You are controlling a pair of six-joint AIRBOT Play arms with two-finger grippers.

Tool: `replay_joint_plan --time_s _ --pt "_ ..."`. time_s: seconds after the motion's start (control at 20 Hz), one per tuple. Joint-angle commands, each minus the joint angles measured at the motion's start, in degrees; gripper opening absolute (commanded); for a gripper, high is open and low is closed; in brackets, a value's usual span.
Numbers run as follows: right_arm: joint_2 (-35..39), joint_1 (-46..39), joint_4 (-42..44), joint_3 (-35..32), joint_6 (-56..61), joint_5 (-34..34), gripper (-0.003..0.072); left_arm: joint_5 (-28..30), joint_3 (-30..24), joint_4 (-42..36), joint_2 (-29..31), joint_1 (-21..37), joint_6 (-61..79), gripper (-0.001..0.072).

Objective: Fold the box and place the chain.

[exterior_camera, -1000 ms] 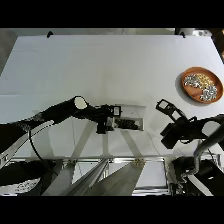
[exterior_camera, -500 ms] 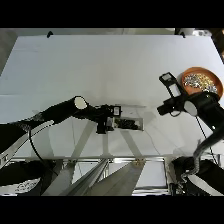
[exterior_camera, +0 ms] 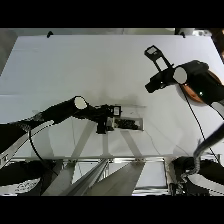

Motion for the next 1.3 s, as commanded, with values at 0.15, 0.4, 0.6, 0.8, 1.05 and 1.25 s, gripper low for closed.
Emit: replay_joint_plan --time_s 0.15,0.4,0.6,0.8,1.05,1.25 --pt "-2.89 0.0 16.94 1.73 -23.02 13.97 0.0013 0.02 0.0 0.0 0.0 -0.04 0.0 0.0252" --pt "-2.86 1.66 25.44 1.73 -33.4 26.38 0.0013 0.02 0.0 0.0 0.0 -0.04 0.0 0.0252" --pt "-1.73 6.86 25.59 0.92 -33.59 28.83 0.0023 0.02 0.0 0.02 0.0 -0.04 0.0 0.0252" --pt "4.92 10.8 25.2 -4.13 -33.44 18.91 0.0217 0.02 0.0 0.0 0.0 -0.04 0.0 0.0252" --pt "11.5 11.02 24.09 -8.61 -33.42 18.58 0.027 0.02 0.0 0.0 0.0 -0.04 0.0 0.0252" --pt "12.59 12.17 23.54 -15.02 -32.72 14.6 0.032 0.02 0.0 0.0 0.0 -0.04 0.0 0.0252"
